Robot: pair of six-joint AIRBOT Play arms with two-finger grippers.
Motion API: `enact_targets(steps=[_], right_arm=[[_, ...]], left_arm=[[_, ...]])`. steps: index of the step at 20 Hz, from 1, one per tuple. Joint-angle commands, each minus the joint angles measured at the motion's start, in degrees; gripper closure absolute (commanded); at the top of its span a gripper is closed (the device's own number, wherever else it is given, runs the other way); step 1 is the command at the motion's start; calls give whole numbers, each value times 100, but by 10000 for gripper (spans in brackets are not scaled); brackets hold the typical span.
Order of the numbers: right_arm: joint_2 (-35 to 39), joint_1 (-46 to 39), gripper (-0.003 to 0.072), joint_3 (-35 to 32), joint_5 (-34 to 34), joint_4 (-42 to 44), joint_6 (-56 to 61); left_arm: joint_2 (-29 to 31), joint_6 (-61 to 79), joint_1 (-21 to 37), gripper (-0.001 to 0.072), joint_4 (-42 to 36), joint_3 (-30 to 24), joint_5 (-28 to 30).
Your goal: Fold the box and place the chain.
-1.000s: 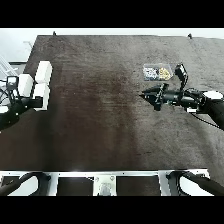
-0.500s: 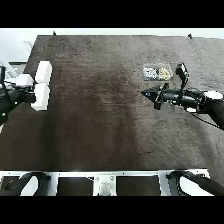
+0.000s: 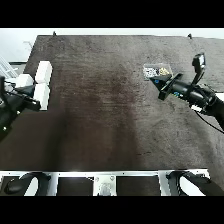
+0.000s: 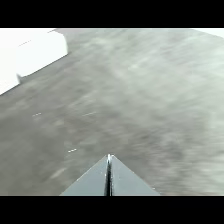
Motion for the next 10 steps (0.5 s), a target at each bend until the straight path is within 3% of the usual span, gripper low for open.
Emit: enact_targets(steps=[1, 4, 10], right_arm=[[857, 4, 678, -498, -1307, 61, -9], [1504, 4, 677, -1093, -1543, 57, -339], [2105, -7, 676, -1888, -2033, 59, -614]], left_arm=[[201, 68, -728, 693, -85, -391, 586], [201, 79, -1403, 693, -85, -643, 1268], [201, 127, -1690, 687, -85, -863, 1231]])
